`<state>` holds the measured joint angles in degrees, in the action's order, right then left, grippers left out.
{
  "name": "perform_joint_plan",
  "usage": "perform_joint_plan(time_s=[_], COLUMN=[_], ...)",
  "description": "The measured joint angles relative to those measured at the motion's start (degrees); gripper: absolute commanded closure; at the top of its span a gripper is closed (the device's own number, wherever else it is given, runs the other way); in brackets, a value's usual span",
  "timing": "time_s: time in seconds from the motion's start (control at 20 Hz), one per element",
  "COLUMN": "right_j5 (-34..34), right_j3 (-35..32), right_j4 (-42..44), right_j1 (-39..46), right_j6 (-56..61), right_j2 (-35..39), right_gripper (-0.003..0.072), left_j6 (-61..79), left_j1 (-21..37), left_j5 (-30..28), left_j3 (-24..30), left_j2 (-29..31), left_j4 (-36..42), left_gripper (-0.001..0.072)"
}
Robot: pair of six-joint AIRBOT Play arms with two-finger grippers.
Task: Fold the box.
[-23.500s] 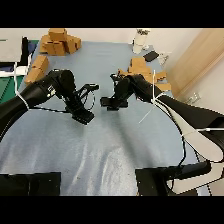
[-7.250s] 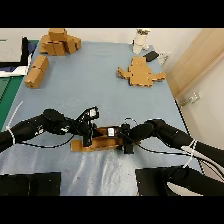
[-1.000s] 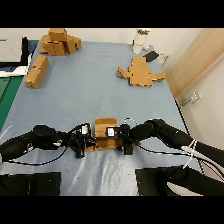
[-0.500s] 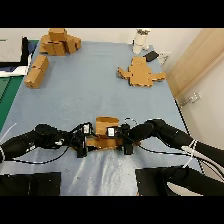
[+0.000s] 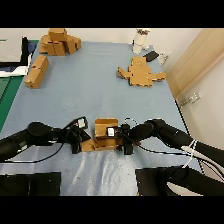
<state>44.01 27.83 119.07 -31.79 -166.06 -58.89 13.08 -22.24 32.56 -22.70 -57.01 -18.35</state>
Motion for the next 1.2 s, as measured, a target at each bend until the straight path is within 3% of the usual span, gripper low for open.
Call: perform_joint_plan(time_s=[0.15, 0.3, 0.4, 0.55, 0.8, 1.05, 1.2], right_j5=[0.0, 0.02, 0.02, 0.02, 0.02, 0.02, 0.02], right_j3=[0.0, 0.0, 0.0, 0.0, 0.0, 0.0, 0.0], right_j4=[0.02, 0.02, 0.02, 0.02, 0.02, 0.02, 0.02], right_j1=[0.0, 0.0, 0.0, 0.0, 0.0, 0.0, 0.0], right_j6=[0.0, 0.0, 0.0, 0.0, -0.02, -0.02, -0.02], right_j2=[0.0, 0.0, 0.0, 0.0, 0.0, 0.0, 0.0], right_gripper=[0.0197, 0.0197, 0.0197, 0.0197, 0.0197, 0.0197, 0.0197], left_j6=[-18.29, -48.85, -68.61, -83.14, -89.0, -83.76, -82.6], left_j1=[4.59, 10.08, 13.81, 15.21, 11.19, 4.52, 0.46], left_j5=[0.74, 3.82, 8.22, 11.76, 10.54, 6.6, 4.17], left_j3=[0.0, 0.07, 0.79, 2.16, 3.04, 3.19, 3.19], left_j2=[6.19, 10.91, 12.35, 12.02, 7.98, 3.74, 2.86], left_j4=[-8.98, -22.27, -31.56, -37.09, -33.75, -20.17, -15.8], left_gripper=[0.0698, 0.0698, 0.0699, 0.0699, 0.07, 0.0701, 0.0701])
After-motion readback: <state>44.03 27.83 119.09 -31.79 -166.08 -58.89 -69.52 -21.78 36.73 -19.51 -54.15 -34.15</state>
